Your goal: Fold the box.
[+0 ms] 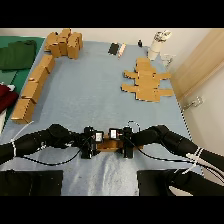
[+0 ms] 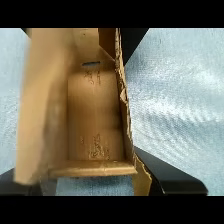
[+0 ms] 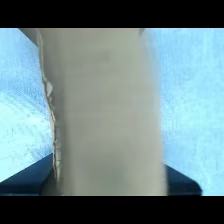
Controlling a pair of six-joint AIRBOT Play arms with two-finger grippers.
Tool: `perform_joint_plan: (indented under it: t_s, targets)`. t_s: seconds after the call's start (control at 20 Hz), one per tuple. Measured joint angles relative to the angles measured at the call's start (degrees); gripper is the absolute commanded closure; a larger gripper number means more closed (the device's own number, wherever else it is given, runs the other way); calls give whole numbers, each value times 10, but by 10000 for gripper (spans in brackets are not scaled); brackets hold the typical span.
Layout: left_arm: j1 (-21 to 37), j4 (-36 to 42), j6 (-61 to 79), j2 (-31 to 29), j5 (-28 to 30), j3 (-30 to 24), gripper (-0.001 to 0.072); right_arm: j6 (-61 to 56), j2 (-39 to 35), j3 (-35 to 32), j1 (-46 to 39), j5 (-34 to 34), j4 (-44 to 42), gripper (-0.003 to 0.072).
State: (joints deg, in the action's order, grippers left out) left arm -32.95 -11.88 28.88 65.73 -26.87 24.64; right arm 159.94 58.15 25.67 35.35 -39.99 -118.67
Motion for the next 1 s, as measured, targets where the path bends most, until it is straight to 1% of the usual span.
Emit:
perform_joint_plan:
  t_s: [1.0]
  targets:
    - [0,1,-3,0,3,0,178,0,0,0,0,0,0,182]
